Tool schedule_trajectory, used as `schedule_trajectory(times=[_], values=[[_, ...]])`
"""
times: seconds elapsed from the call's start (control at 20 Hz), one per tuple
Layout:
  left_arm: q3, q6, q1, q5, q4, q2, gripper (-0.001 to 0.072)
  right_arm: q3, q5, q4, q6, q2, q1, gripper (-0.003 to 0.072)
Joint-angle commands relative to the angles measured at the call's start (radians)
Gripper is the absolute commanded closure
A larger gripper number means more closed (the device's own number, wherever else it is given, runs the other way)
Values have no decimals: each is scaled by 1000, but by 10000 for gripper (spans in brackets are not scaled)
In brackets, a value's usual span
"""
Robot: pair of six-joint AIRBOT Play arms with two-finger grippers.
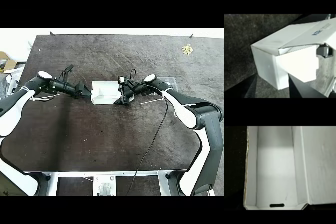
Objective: Fold the box and place the chain.
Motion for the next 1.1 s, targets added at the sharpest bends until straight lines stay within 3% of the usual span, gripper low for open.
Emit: schedule_trajectory(times=[0.0,0.2,0.8,1.05], values=[[10,-20,-12,6,5,4,280,0,0,0,0,0,0,219],[23,-85,-33,7,53,4,281,0,0,0,0,0,0,219],[247,-585,-200,-18,540,3,282,0,0,0,0,0,0,219],[249,-674,-237,-3,584,3,281,0,0,0,0,0,0,219]])
